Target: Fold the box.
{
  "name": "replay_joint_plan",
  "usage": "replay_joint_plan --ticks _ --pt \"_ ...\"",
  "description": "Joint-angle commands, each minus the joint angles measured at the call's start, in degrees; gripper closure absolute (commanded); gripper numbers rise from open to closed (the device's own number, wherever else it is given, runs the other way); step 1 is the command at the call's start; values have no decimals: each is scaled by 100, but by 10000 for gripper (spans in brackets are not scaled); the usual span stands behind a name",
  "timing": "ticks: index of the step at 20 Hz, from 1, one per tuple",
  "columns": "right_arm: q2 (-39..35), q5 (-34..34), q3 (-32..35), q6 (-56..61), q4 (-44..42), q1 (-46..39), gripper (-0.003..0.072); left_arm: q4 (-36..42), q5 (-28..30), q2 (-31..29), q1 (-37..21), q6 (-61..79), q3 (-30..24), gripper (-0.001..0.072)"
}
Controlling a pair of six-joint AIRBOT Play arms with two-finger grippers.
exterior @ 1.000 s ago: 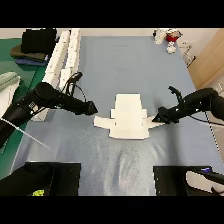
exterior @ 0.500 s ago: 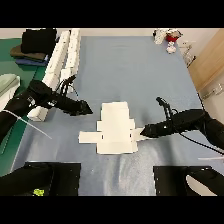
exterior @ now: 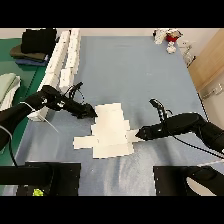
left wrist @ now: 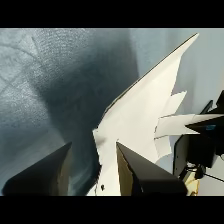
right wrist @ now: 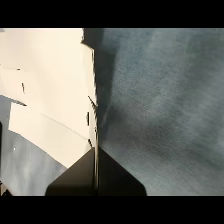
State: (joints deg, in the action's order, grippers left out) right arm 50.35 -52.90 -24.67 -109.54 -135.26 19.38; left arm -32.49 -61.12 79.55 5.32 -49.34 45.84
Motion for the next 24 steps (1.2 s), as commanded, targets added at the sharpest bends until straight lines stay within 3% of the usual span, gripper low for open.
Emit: replay_joint_plan --ticks 1,6,7,8,9,16,21,22,24 --pt "-2 37 4 4 0 37 683 393 -280 560 4 693 199 291" --pt "0 37 4 4 0 37 683 802 -1521 1069 4 1408 603 317" --pt "0 37 4 4 2 37 683 800 -1639 1097 4 1467 634 447" --pt "0 37 4 4 2 37 683 802 -1799 1130 4 1615 664 506" --pt "0 37 4 4 2 37 683 802 -1906 1154 4 1681 678 507" --pt "7 37 4 4 7 37 683 651 -1897 1156 46 1851 750 507" --pt "7 39 4 4 31 37 683 186 -1875 1156 463 1847 990 509" --pt "7 39 4 4 33 37 683 79 -1873 1156 520 1845 1027 574" --pt "7 37 4 4 44 37 683 24 -1829 1156 566 1843 1086 605"
